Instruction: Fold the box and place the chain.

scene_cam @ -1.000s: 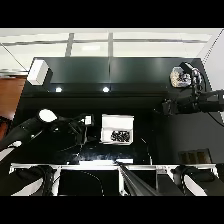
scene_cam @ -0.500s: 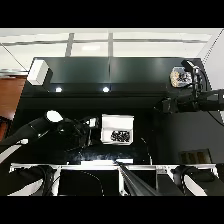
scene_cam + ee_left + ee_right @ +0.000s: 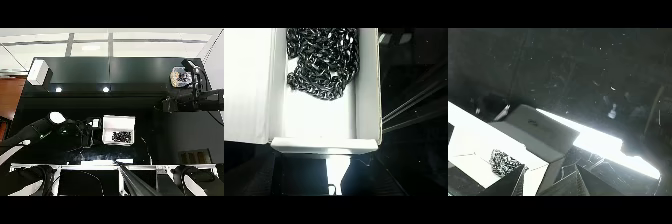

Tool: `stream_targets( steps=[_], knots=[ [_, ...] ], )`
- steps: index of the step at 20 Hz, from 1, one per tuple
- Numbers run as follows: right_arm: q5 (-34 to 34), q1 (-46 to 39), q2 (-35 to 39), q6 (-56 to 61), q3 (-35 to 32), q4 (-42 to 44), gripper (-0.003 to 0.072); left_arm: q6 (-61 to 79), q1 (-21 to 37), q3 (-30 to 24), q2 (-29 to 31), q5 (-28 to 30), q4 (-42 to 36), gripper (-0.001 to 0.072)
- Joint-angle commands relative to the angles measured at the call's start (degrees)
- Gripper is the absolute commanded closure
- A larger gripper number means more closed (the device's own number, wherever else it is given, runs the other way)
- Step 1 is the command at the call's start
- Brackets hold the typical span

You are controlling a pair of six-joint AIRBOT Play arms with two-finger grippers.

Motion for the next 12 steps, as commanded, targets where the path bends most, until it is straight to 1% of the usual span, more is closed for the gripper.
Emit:
stream_targets(
  steps=[1,6,10,11,12],
  knots=[
    [-0.1,0.0,0.0,0.0,0.0,0.0,0.0311,-0.6,-0.1,0.1,0.0,0.9,-0.3,-0.0001],
    [-0.1,0.0,-0.2,0.0,0.0,0.0,0.0311,-2.0,-2.6,0.1,0.0,3.7,0.2,-0.0001],
    [-0.2,0.0,-0.2,0.0,-0.1,0.0,0.0311,-3.4,-3.0,0.2,-0.1,5.5,0.2,0.0003],
    [-0.3,0.0,-0.2,0.0,-0.2,0.0,0.0311,-3.6,-3.0,0.3,-0.2,5.5,0.2,0.0015],
    [-0.5,0.0,-0.3,0.0,-0.2,0.0,0.0311,-3.6,-3.0,0.3,-0.2,5.5,0.2,0.0067]
  ],
)
